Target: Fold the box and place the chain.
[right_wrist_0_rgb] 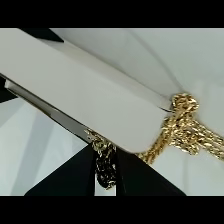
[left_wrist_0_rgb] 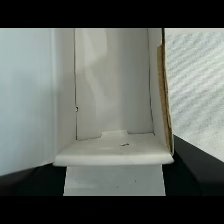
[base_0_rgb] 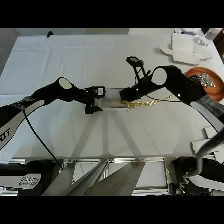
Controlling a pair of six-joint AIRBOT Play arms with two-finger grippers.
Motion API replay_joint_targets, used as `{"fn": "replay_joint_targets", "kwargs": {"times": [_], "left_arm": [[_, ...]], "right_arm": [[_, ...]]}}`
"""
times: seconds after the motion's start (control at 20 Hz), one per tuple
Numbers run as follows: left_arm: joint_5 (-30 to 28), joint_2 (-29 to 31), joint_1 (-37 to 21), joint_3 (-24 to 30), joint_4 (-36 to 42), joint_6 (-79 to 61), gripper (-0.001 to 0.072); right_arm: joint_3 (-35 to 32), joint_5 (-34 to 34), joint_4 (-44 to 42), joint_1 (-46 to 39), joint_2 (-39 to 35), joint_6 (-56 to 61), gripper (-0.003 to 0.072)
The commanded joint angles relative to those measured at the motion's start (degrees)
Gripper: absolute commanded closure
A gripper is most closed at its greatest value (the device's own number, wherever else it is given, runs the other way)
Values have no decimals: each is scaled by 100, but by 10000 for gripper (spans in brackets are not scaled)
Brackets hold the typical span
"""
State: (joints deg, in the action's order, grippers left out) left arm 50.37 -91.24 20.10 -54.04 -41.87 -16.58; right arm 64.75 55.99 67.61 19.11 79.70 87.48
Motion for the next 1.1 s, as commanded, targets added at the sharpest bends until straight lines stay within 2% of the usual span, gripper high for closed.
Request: {"fn": "replay_joint_targets", "kwargs": {"times": [0.0,0.1,0.15,0.3,0.45,0.6,0.7,0.8,1.0,1.05], "left_arm": [[0,0,0,2,0,0,434],[0,0,0,2,0,0,434],[0,0,0,2,0,0,434],[0,0,0,2,0,0,434],[0,0,0,2,0,0,434],[0,0,0,2,0,0,434],[0,0,0,2,0,0,434],[0,0,2,2,0,0,434],[0,0,2,2,0,0,434],[-2,0,0,2,0,0,434]], "right_arm": [[4,-225,7,247,109,-70,625],[4,-273,7,260,109,13,390],[4,-238,13,254,107,15,361],[7,15,57,254,57,-186,362],[7,372,531,254,-284,-509,361],[7,841,1318,254,-807,-1344,344],[7,1091,1829,254,-1016,-2297,340],[4,1217,1939,33,-1021,-3265,274],[4,1233,1718,-739,-640,-4365,265],[4,1241,1679,-892,-487,-4562,240]]}}
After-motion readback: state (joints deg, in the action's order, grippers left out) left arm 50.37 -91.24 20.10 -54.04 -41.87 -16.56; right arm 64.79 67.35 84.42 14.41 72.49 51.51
